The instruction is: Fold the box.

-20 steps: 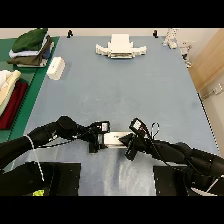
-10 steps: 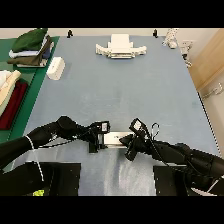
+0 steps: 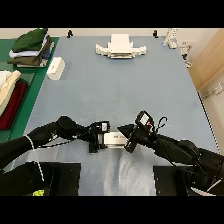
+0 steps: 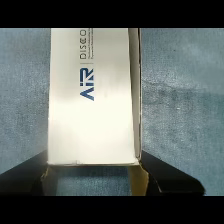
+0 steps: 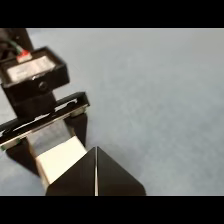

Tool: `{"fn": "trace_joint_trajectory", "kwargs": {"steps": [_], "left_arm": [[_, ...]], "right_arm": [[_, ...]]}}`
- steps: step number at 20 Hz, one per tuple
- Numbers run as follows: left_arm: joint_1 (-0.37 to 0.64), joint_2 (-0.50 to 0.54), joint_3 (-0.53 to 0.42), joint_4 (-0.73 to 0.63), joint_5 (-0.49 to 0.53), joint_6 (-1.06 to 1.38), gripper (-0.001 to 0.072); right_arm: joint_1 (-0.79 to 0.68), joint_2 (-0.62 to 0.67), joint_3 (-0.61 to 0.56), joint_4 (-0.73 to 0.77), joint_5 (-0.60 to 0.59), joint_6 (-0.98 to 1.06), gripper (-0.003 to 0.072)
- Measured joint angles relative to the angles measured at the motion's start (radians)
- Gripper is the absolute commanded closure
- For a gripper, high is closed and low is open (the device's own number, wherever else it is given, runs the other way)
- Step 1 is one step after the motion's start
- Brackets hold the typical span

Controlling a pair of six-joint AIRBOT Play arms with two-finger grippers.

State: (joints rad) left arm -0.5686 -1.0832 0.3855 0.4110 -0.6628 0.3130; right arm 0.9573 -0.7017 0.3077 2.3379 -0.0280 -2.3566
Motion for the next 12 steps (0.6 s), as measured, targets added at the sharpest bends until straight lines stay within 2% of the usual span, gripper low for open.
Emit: {"fn": "trace_joint_trajectory", "kwargs": {"steps": [3, 5, 9, 12], "left_arm": [[0.000, 0.000, 0.000, 0.000, 0.000, 0.000, 0.0209], [0.000, 0.000, 0.000, 0.000, 0.000, 0.000, 0.0208], [0.000, 0.000, 0.000, 0.000, 0.000, 0.000, 0.0208], [0.000, 0.000, 0.000, 0.000, 0.000, 0.000, 0.0208]], "right_arm": [[-0.056, -0.040, 0.083, -0.036, -0.029, 0.000, 0.0665], [-0.117, -0.089, 0.167, -0.072, -0.101, 0.000, 0.0665], [-0.267, -0.222, 0.379, -0.196, -0.316, 0.055, 0.0665], [-0.375, -0.335, 0.551, -0.369, -0.496, 0.211, 0.0665]]}}
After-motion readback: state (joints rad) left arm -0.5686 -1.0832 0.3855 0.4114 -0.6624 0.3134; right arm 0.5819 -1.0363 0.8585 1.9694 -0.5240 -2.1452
